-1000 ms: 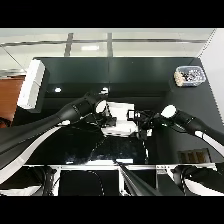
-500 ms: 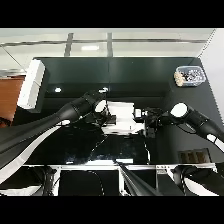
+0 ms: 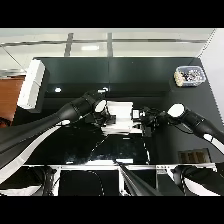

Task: Fold the box and place the chain.

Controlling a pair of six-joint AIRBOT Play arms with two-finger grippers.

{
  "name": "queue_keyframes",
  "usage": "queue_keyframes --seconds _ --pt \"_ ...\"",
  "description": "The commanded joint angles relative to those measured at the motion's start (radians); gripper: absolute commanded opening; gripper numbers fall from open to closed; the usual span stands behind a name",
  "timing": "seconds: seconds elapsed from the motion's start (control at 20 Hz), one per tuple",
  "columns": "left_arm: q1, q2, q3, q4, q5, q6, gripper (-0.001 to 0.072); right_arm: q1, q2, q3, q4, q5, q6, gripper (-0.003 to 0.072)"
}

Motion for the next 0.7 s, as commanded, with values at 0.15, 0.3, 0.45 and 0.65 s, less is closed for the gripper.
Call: queue_keyframes --seconds 0.15,0.3,0.45,0.65 --pt "0.0 0.0 0.0 -0.008 0.0 -0.001 0.0026 0.056 -0.041 0.0 0.13 -0.011 -0.013 0.022" --pt "0.0 0.0 0.0 -0.012 -0.001 -0.001 0.0026 0.076 -0.078 0.0 0.204 -0.063 -0.011 0.0222" --pt "0.0 0.0 0.0 -0.012 -0.001 -0.001 0.0026 0.074 -0.08 0.0 0.2 -0.087 0.065 0.0468" --pt "0.0 0.0 0.0 -0.012 -0.001 -0.001 0.0026 0.073 -0.079 0.0 0.178 -0.084 0.132 0.0439"
